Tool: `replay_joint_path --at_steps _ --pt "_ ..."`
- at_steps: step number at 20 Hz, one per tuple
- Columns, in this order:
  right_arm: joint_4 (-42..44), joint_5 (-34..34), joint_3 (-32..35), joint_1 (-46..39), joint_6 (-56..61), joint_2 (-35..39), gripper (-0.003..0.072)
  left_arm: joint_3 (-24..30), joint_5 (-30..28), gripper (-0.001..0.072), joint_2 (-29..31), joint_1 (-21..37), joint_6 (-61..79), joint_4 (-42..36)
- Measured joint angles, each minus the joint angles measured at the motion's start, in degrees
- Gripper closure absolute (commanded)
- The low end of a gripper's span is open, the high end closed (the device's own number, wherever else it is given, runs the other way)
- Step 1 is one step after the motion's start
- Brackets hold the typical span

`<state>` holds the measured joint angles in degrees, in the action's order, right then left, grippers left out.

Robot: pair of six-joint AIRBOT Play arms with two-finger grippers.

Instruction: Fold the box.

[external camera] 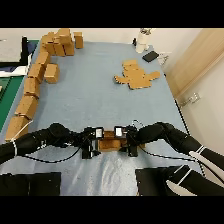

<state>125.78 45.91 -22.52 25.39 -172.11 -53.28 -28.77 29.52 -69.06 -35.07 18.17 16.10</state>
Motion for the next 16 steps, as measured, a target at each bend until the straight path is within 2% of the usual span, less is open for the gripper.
replay_joint_path --at_steps 16 --pt "0.00 0.04 0.00 0.00 0.00 0.00 0.0176 -1.20 0.87 0.0019 -0.98 -0.61 -4.92 3.32"
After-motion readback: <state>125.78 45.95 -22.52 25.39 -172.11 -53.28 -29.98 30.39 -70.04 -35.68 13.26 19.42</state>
